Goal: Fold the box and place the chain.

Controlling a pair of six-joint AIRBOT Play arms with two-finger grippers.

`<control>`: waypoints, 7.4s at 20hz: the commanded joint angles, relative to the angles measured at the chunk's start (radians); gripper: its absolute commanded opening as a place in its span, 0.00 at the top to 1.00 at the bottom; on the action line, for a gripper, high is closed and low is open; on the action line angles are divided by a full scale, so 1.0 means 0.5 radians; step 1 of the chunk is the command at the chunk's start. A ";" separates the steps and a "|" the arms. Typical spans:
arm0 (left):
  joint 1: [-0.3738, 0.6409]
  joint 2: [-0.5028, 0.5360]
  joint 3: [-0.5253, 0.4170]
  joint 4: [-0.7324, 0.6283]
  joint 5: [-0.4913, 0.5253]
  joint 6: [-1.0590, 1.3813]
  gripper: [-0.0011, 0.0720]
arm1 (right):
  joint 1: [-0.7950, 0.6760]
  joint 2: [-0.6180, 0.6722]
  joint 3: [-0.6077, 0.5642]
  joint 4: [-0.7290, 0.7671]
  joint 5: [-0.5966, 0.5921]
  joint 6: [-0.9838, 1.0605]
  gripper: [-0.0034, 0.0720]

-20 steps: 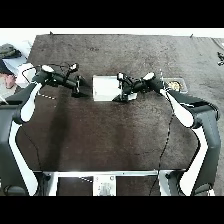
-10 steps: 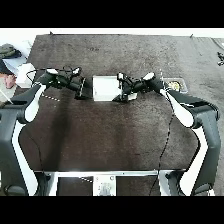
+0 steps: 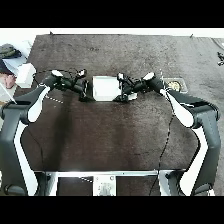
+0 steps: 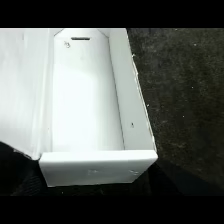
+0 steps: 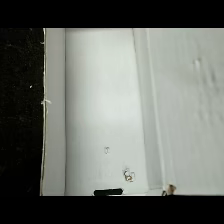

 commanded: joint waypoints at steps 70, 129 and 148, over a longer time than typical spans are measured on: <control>-0.066 0.004 -0.038 0.090 0.077 0.067 0.68 | 0.002 0.001 -0.001 0.001 0.001 0.002 0.43; -0.066 -0.015 -0.040 0.063 0.288 -0.059 0.68 | -0.001 0.640 -0.135 -0.153 0.137 0.542 0.88; -0.066 -0.005 -0.039 0.100 0.349 -0.139 0.68 | 0.004 0.487 -0.163 0.171 -0.301 0.434 0.89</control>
